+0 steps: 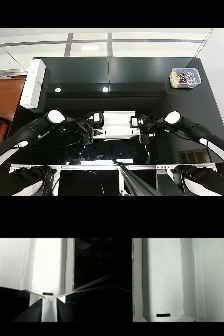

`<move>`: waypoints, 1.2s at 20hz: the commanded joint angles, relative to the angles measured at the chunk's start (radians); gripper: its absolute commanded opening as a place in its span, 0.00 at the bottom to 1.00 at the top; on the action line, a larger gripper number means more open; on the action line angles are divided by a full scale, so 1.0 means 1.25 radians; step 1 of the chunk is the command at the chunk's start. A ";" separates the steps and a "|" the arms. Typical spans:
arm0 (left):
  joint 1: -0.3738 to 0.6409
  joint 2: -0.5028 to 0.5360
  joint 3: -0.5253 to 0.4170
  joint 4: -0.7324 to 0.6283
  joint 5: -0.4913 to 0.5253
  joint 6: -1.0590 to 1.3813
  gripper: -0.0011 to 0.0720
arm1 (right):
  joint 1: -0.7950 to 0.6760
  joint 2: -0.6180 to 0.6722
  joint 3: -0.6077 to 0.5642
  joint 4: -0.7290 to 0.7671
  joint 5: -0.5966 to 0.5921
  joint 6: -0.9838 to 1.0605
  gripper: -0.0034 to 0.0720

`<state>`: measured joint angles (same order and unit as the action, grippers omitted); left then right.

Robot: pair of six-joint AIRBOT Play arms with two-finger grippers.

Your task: Fold the box and place the chain.

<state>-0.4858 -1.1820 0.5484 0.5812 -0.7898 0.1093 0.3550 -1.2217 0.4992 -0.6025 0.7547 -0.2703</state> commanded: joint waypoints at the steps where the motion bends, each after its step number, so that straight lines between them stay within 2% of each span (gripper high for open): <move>1: -0.007 -0.009 0.001 -0.048 0.000 0.000 0.32 | 0.000 -0.001 0.000 0.000 0.001 0.000 0.31; 6: -0.063 -0.063 0.001 -0.120 0.027 0.000 0.32 | 0.000 -0.001 0.000 0.000 0.000 0.000 0.31; 9: -0.074 -0.065 0.001 -0.122 0.045 0.000 0.31 | 0.000 -0.001 0.000 0.000 0.001 0.000 0.31; 10: -0.074 -0.065 0.001 -0.122 0.045 0.000 0.29 | 0.000 -0.001 0.000 0.000 0.000 0.000 0.31; 11: -0.074 -0.065 0.001 -0.121 0.046 0.000 0.16 | 0.000 -0.001 0.000 0.000 0.001 0.000 0.31; 13: -0.074 -0.065 0.001 -0.121 0.053 -0.006 0.16 | 0.000 0.000 0.000 0.000 0.001 0.000 0.31; 14: -0.074 -0.065 0.001 -0.121 0.058 -0.007 0.18 | 0.000 -0.001 0.000 0.000 0.001 0.000 0.31; 16: -0.074 -0.065 0.001 -0.121 0.068 -0.007 0.58 | 0.000 -0.001 0.000 0.000 0.001 0.000 0.31; 17: -0.074 -0.065 0.001 -0.120 0.067 -0.007 0.58 | 0.000 -0.001 0.000 0.000 0.001 0.000 0.31; 18: -0.074 -0.065 0.001 -0.116 0.067 -0.007 0.42 | 0.000 -0.001 0.000 0.000 0.000 0.000 0.31; 19: -0.074 -0.065 0.001 -0.116 0.067 -0.007 0.30 | 0.000 -0.001 0.000 0.000 0.001 0.000 0.31; 20: -0.074 -0.065 0.001 -0.116 0.067 -0.007 0.44 | 0.000 -0.001 0.000 0.000 0.000 0.000 0.31; 21: -0.074 -0.065 0.001 -0.116 0.063 -0.007 0.45 | 0.000 -0.001 0.000 0.000 0.000 0.000 0.31; 22: -0.072 -0.064 0.001 -0.115 0.058 -0.007 0.17 | 0.000 -0.001 0.000 0.000 0.001 0.000 0.31; 23: -0.070 -0.058 0.001 -0.108 0.057 -0.006 0.05 | 0.000 -0.001 0.000 0.000 0.001 0.000 0.31; 24: -0.064 -0.045 0.001 -0.089 0.054 -0.008 0.05 | 0.000 -0.001 0.000 0.000 0.001 0.000 0.31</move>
<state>-0.5739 -1.2560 0.5491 0.4419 -0.7162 0.0990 0.3550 -1.2217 0.4992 -0.6006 0.7540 -0.2695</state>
